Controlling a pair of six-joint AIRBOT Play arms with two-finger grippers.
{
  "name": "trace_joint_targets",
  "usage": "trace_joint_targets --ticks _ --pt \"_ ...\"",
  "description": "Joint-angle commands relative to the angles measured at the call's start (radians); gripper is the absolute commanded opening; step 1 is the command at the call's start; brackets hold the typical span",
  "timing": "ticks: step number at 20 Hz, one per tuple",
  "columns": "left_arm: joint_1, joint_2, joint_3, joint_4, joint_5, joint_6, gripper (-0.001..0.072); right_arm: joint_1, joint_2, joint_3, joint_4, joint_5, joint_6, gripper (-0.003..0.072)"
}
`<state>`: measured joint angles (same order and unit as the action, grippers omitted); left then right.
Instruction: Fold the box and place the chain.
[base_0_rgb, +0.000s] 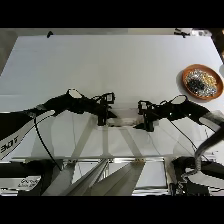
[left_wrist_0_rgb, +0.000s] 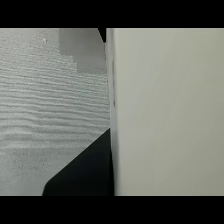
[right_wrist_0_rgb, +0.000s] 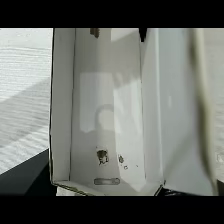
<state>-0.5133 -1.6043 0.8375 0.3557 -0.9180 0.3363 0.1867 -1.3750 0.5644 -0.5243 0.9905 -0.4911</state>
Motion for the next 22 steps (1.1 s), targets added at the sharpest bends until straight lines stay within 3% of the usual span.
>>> trace_joint_targets --ticks 1,18,20,22 --pt "0.000 0.000 0.001 0.000 0.002 0.000 0.0012 0.004 -0.003 -0.001 -0.004 -0.010 0.012 0.0538" --pt "0.000 0.000 0.001 0.000 0.001 0.000 0.0012 -0.031 0.000 -0.014 -0.052 -0.023 0.024 0.0521" --pt "0.000 0.000 0.001 0.000 0.001 0.000 0.0012 -0.031 0.000 -0.021 -0.052 -0.023 0.022 0.0450" --pt "0.000 0.000 0.001 0.000 0.001 0.000 0.0012 -0.031 0.000 -0.021 -0.039 -0.023 0.016 0.0446"
